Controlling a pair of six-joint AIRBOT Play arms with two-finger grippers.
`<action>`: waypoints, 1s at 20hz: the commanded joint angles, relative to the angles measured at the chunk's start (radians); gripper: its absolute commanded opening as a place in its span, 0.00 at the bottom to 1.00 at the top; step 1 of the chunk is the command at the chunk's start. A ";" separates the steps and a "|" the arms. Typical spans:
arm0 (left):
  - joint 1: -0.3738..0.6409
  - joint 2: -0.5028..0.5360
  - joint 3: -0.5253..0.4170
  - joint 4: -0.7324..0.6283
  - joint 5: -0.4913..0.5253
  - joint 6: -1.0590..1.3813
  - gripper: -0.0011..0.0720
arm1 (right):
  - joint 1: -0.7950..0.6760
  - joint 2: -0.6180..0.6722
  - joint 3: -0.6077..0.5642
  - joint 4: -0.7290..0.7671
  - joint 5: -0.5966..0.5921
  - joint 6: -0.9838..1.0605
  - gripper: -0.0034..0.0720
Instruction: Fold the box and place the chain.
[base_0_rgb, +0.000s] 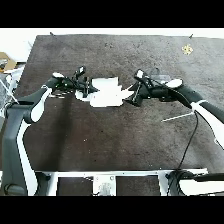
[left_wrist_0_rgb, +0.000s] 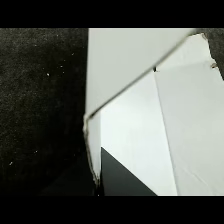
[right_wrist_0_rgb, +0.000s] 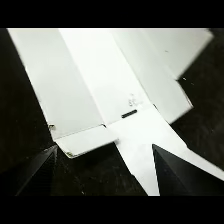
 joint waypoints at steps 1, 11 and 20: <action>0.000 -0.001 0.000 0.002 0.002 0.000 0.03 | 0.068 -0.074 0.074 -0.148 0.009 -0.070 0.94; 0.000 -0.001 0.000 0.002 0.002 0.000 0.03 | 0.129 -0.173 0.087 -0.148 -0.069 -0.114 0.94; 0.000 -0.001 0.000 0.002 0.002 0.000 0.03 | 0.096 -0.172 0.189 -0.110 -0.032 -0.085 0.94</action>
